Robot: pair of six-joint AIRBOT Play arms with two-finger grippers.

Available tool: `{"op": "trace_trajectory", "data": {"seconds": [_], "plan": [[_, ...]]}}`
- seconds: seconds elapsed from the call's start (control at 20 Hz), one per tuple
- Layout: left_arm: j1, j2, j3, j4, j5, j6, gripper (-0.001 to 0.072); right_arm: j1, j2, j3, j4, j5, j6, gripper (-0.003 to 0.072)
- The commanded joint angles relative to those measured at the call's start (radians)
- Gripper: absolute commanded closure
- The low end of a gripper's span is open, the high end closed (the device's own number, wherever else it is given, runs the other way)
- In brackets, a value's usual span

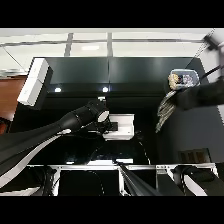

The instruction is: Fold the box and place the chain.

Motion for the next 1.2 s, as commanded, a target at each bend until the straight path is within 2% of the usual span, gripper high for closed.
{"op": "trace_trajectory", "data": {"seconds": [0.0,0.15,0.35,0.5,0.6,0.75,0.95,1.15], "plan": [[0.001,0.0,0.0,0.0,0.0,0.0,0.0685,0.112,0.018,-0.199,0.232,-0.142,-0.03,0.0684],[0.001,0.0,0.0,0.0,0.0,0.0,0.0685,0.212,0.007,-0.267,0.291,-0.314,-0.027,0.0683],[0.001,0.0,0.0,0.0,0.0,0.0,0.0685,0.295,-0.023,-0.269,0.303,-0.494,0.009,0.0683],[0.001,0.0,0.0,0.0,0.0,0.0,0.0685,0.299,-0.055,-0.269,0.272,-0.473,0.01,0.0682],[0.001,0.0,0.0,0.0,0.0,0.0,0.0685,0.299,-0.062,-0.27,0.218,-0.419,0.014,0.0682],[0.001,0.0,0.0,0.0,0.0,0.0,0.0685,0.301,-0.063,-0.32,0.154,-0.38,0.039,0.0682],[0.001,0.0,0.0,0.0,0.0,0.0,0.0685,0.301,-0.063,-0.412,0.163,-0.472,0.044,0.0682],[0.001,0.0,0.0,0.0,0.0,0.0,0.0685,0.301,-0.07,-0.429,0.228,-0.511,0.047,0.0681]]}}
